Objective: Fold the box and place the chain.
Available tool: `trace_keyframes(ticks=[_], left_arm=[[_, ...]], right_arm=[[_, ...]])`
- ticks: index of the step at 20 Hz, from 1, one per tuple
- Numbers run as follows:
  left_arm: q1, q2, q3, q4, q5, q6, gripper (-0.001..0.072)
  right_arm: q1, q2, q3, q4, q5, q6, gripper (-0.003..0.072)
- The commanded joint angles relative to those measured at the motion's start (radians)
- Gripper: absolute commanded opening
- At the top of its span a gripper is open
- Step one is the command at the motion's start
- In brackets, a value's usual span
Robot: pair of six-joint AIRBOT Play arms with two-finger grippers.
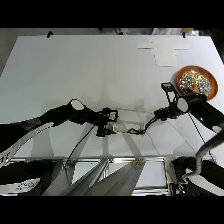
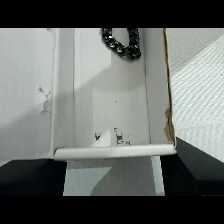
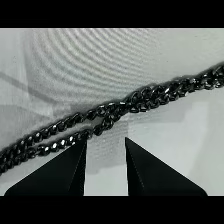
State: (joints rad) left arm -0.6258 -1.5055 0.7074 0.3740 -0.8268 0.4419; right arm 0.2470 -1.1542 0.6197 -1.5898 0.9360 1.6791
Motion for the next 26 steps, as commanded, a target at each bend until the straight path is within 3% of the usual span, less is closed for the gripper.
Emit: trace_keyframes(ticks=[1, 4, 5, 11, 17, 21, 26], left_arm=[[0.001, 0.0, 0.0, 0.0, 0.0, 0.0, 0.0223], [0.001, 0.0, 0.0, 0.0, 0.0, 0.0, 0.0223], [0.001, 0.0, 0.0, 0.0, 0.0, 0.0, 0.0223], [0.001, 0.0, 0.0, 0.0, 0.0, 0.0, 0.0223], [0.001, 0.0, 0.0, 0.0, 0.0, 0.0, 0.0223], [0.001, 0.0, 0.0, 0.0, 0.0, 0.0, 0.0223], [0.001, 0.0, 0.0, 0.0, 0.0, 0.0, 0.0223]], right_arm=[[0.0, -0.049, 0.0, 0.0, -0.016, 0.0, 0.0224], [0.0, -0.052, 0.0, 0.0, -0.016, 0.0, 0.0145], [0.0, -0.052, 0.0, 0.0, -0.016, -0.001, 0.0028], [0.0, 0.006, 0.0, 0.0, 0.05, -0.018, 0.0017], [0.056, 0.284, 0.0, 0.029, 0.223, -0.077, 0.0018], [0.127, 0.516, 0.0, 0.248, 0.301, -0.163, 0.0018], [0.149, 0.663, 0.0, 0.562, 0.253, -0.25, 0.0018]])
